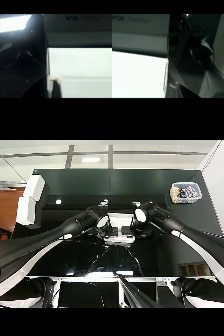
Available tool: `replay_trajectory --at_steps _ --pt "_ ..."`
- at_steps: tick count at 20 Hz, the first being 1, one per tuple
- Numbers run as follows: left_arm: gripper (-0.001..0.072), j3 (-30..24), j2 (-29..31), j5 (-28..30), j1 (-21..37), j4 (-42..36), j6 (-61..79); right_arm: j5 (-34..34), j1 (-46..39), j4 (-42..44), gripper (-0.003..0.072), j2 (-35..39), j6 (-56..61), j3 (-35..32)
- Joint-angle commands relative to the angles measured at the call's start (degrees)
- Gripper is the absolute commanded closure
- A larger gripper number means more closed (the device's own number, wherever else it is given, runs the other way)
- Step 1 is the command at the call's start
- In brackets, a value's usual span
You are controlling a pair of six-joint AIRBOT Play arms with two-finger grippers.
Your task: Fold the box and place the chain.
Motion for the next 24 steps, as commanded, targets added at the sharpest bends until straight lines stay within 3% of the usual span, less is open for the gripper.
replay_trajectory --at_steps 1,5,7,10,12,15,18,19,20,22,24 --pt "0.0683 0.0 0.0 -0.07 0.02 -0.02 -0.04 1.49 0.0 -1.22 0.0302 4.22 -5.11 0.07" --pt "0.0682 0.04 0.02 -0.85 0.04 -0.42 -0.04 3.15 -0.13 -6.73 0.0302 14.6 -8.87 0.07" --pt "0.0683 0.04 0.0 -0.83 0.02 -0.44 -0.07 2.91 -1.09 -15.15 0.0302 19.41 -8.87 0.07" --pt "0.0682 0.04 0.0 -0.68 0.02 -0.42 -0.07 2.91 -4.66 -35.3 0.0302 21.53 -8.87 -0.11" --pt "0.0682 0.04 0.02 0.5 0.02 -0.7 -0.7 -2.97 -11.37 -37.66 0.0302 21.49 -9.31 -1.81" --pt "0.0682 0.04 0.02 0.87 0.02 -0.85 -0.68 -14.58 -25.81 -34.16 0.0301 20.52 -7.89 -6.25" --pt "0.0682 0.04 0.02 1.29 0.02 -1.07 -0.63 -22.36 -38.62 -13.92 0.0294 15.63 -13.88 -7.56" --pt "0.0682 0.04 0.02 0.98 0.04 -1.05 -0.63 -24.79 -41.31 -5.79 0.0087 13.14 -21.38 -7.56" --pt "0.0682 0.04 0.02 0.79 0.04 -1.05 -0.63 -26.73 -42.84 0.46 -0.0034 10.86 -28.61 -7.34" --pt "0.0682 0.04 0.0 0.42 0.04 -1.05 -0.63 -28.3 -43.87 2.62 -0.0034 6.49 -32.37 -4.31" --pt "0.0682 0.04 0.0 0.04 0.02 -1.07 -0.63 -28.33 -44.61 -0.28 -0.0034 1.09 -27.21 2.67"
